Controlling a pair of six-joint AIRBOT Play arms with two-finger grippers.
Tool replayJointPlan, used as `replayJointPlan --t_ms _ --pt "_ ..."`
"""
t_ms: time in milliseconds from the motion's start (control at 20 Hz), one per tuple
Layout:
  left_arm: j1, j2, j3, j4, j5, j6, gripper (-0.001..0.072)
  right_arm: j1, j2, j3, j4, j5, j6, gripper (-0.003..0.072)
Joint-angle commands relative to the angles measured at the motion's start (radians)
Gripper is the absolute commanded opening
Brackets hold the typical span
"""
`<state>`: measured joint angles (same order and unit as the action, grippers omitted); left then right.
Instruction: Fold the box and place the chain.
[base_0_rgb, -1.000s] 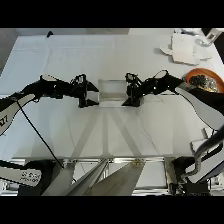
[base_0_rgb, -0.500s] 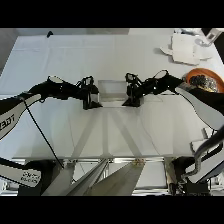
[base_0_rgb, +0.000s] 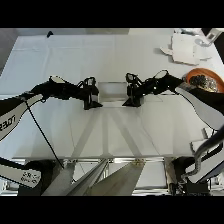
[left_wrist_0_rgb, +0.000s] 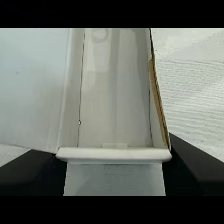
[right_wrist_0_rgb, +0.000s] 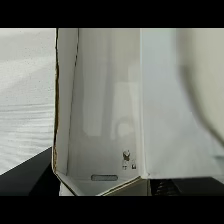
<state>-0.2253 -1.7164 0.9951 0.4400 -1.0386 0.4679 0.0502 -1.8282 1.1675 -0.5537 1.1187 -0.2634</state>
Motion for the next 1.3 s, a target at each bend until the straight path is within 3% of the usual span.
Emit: replayJointPlan --t_ms 0,950,1000,1050,1100,1250 --pt "-0.001 -0.001 0.0 0.002 0.003 0.0 0.0155 0.0 0.0 0.0 0.001 -0.001 0.0 0.0336" --pt "-0.001 -0.001 0.0 0.002 0.003 -0.001 0.0155 0.0 0.0 0.0 0.003 -0.002 0.001 0.0337" --pt "-0.001 -0.001 0.0 0.002 0.003 -0.001 0.0155 0.0 0.0 0.0 0.004 -0.001 0.002 0.0369" --pt "-0.001 -0.001 0.0 0.002 0.003 -0.001 0.0155 0.0 0.002 0.0 0.002 0.0 0.014 0.0553" --pt "-0.001 -0.001 0.0 0.002 0.003 -0.001 0.0155 0.0 0.009 0.0 0.002 -0.001 0.047 0.067" --pt "-0.001 -0.001 0.0 0.002 0.003 -0.001 0.0155 0.0 0.084 0.0 -0.029 0.058 0.109 0.0646"
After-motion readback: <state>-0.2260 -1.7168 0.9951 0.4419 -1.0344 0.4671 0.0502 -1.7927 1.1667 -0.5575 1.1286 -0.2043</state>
